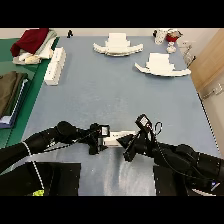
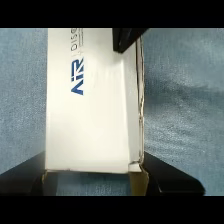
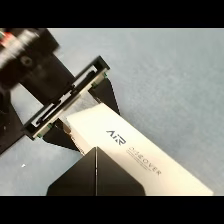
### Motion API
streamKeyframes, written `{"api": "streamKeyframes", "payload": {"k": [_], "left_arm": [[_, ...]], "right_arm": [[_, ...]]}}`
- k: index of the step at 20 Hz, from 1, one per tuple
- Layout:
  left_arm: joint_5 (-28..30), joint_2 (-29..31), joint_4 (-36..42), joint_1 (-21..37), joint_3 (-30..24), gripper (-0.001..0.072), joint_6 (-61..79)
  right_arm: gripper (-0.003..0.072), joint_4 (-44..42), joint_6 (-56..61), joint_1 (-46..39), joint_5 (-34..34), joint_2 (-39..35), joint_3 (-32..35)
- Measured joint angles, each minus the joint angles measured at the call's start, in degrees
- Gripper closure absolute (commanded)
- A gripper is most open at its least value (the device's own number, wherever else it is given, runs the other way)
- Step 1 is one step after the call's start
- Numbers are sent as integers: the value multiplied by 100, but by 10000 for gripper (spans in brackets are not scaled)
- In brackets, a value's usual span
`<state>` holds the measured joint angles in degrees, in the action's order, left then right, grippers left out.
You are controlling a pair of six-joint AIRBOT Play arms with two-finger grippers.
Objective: Fold the box.
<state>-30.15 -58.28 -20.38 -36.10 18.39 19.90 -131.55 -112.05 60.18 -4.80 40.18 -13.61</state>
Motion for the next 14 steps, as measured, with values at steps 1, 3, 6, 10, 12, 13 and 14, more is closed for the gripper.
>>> {"api": "streamKeyframes", "payload": {"k": [1, 3, 6, 10, 12, 13, 14], "left_arm": [[0, 0, 2, 2, 0, 197, 0], [2, 0, 2, 2, 0, 197, 0], [2, 0, 2, 0, 0, 197, 0], [2, 0, 2, 2, 0, 197, 0], [2, 0, 2, 0, 0, 197, -2], [2, 0, 2, 2, 0, 197, -2], [2, 0, 2, 0, 0, 198, -2]], "right_arm": [[684, 11, 52, 26, 76, 55, 42], [685, 44, 116, 55, 181, 168, 94], [685, 105, 170, 79, 243, 254, 131], [685, 175, 205, 90, 264, 291, 203], [684, 192, 208, 90, 269, 295, 260], [685, 195, 208, 90, 284, 304, 284], [685, 197, 208, 90, 286, 304, 308]]}}
